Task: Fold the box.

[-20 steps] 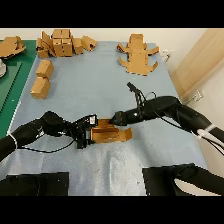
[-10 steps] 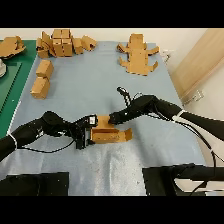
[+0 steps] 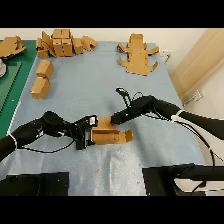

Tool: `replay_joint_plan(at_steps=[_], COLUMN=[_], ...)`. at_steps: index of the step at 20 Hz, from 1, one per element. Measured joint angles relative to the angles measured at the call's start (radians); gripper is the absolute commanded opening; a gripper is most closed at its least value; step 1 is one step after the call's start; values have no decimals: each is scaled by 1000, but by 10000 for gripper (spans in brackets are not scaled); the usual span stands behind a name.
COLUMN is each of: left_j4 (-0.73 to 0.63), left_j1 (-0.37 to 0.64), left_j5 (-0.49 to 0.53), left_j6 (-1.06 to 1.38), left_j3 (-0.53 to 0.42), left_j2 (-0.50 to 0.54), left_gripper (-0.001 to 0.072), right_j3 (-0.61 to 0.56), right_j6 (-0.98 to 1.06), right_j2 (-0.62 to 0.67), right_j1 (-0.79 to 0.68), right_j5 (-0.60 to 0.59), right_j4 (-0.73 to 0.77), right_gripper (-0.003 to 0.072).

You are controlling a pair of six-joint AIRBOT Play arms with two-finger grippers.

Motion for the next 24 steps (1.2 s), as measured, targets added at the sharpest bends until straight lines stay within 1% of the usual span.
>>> replay_joint_plan(at_steps=[3, 7, 9, 10, 11, 12, 13, 16, 19, 22, 24], left_j4=[0, 0, 0, 0, 0, 0, 0, 0, 0, 0, 0], left_j1=[0, 0, 0, 0, 0, 0, 0, 0, 0, 0, 0], left_j5=[0, 0, 0, 0, 0, 0, 0, 0, 0, 0, 0], left_j6=[0, 0, 0, 0, 0, 0, 0, 0, 0, 0, 0], left_j3=[0, 0, 0, 0, 0, 0, 0, 0, 0, 0, 0], left_j2=[0, 0, 0, 0, 0, 0, 0, 0, 0, 0, 0], left_gripper=[519, 519, 520, 519, 519, 519, 519, 520, 520, 519, 520], right_j3=[0, -6, -32, -54, -79, -108, -135, -199, -225, -235, -238], right_j6=[34, 97, 80, 52, 18, -29, -78, -228, -304, -338, -351], right_j2=[78, 215, 286, 321, 350, 377, 395, 419, 420, 417, 417], right_j1=[-10, -12, -3, 5, 16, 31, 49, 104, 129, 138, 142], right_j5=[-45, -170, -240, -267, -287, -304, -314, -296, -196, -95, -49], right_j4=[-95, -217, -249, -254, -251, -238, -223, -224, -298, -366, -384], right_gripper=[0, 1, 3, 15, 163, 368, 481, 484, 484, 484, 485])
